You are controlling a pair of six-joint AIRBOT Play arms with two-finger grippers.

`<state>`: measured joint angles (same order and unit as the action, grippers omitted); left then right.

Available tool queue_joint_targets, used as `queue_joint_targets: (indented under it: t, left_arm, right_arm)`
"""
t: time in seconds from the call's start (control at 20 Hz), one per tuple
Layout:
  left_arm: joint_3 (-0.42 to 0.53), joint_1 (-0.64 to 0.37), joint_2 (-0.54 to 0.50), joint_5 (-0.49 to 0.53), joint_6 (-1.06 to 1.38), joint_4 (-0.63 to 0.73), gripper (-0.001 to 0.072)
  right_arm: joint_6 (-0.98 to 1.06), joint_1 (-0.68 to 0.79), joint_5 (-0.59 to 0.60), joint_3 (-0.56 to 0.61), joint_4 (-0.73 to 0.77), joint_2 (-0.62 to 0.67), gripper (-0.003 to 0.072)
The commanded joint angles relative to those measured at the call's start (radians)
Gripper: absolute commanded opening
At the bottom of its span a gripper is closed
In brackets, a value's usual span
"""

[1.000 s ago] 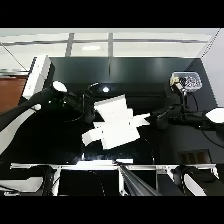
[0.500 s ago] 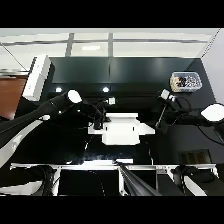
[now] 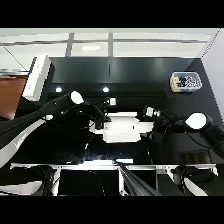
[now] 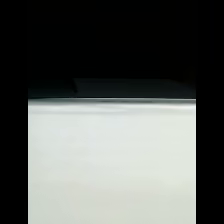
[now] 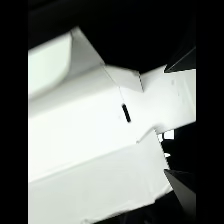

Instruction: Fold the box and place the chain.

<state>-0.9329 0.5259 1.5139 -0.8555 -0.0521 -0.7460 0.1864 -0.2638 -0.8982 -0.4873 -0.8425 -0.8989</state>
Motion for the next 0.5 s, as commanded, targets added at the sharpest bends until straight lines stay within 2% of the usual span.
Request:
queue_joint_targets:
  t: [0.0, 0.25, 0.45]
  left_arm:
    - [0.000, 0.000, 0.002, 0.006, 0.000, -0.005, 0.0030]
    - [0.000, 0.000, 0.002, 0.005, 0.000, -0.005, 0.0030]
    - [0.000, 0.000, 0.002, 0.005, 0.000, -0.005, 0.0030]
  right_arm:
    - [-0.045, -0.037, 0.036, 0.064, -0.024, -0.005, 0.0706]
    - [-0.084, -0.130, 0.080, 0.086, -0.023, -0.047, 0.0706]
    - [-0.105, -0.143, 0.111, 0.085, -0.011, -0.070, 0.0706]
